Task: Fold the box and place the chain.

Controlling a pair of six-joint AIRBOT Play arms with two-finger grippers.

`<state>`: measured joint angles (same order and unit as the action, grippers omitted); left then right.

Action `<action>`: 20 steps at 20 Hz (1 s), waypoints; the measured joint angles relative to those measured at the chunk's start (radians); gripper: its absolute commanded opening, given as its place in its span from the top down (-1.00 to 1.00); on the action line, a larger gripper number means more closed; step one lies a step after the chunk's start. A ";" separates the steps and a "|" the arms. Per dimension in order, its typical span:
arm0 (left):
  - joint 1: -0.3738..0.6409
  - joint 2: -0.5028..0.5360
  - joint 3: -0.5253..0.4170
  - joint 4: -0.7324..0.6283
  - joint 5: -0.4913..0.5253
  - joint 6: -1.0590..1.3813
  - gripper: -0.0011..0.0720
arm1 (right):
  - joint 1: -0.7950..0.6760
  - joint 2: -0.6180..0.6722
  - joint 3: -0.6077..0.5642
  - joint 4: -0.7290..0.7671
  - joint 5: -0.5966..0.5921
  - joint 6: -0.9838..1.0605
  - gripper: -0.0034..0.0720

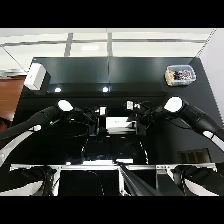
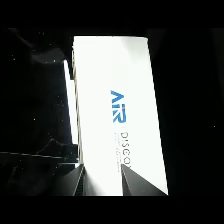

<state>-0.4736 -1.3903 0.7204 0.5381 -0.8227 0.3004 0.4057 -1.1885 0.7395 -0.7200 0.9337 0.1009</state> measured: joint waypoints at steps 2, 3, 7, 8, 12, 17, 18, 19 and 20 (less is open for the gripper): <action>0.000 0.000 0.000 0.000 0.000 0.001 -0.01 | 0.001 -0.001 0.000 -0.008 0.000 0.051 0.18; 0.000 0.000 0.000 0.000 0.000 0.002 -0.01 | 0.001 0.003 0.000 -0.013 0.000 0.079 0.18; 0.000 0.000 0.000 0.000 0.000 0.004 -0.01 | -0.023 0.070 0.006 -0.001 0.021 0.260 0.32; 0.000 0.000 0.000 0.000 0.000 0.004 -0.01 | -0.041 0.089 0.005 0.000 0.049 0.330 0.76; 0.000 0.000 0.000 0.000 0.000 0.003 -0.01 | -0.119 0.123 -0.063 0.083 0.161 0.543 0.86; 0.000 0.000 0.000 0.000 0.000 0.003 -0.01 | -0.147 0.117 -0.190 0.402 0.105 0.638 0.86; 0.000 0.000 0.000 0.000 0.000 0.003 -0.01 | -0.147 0.108 -0.203 0.449 0.074 0.654 0.86; 0.000 0.000 0.000 0.000 0.000 0.003 -0.01 | -0.145 0.099 -0.212 0.482 0.047 0.667 0.86; 0.000 0.000 0.000 0.000 0.000 0.003 -0.01 | -0.142 0.086 -0.218 0.514 0.022 0.682 0.86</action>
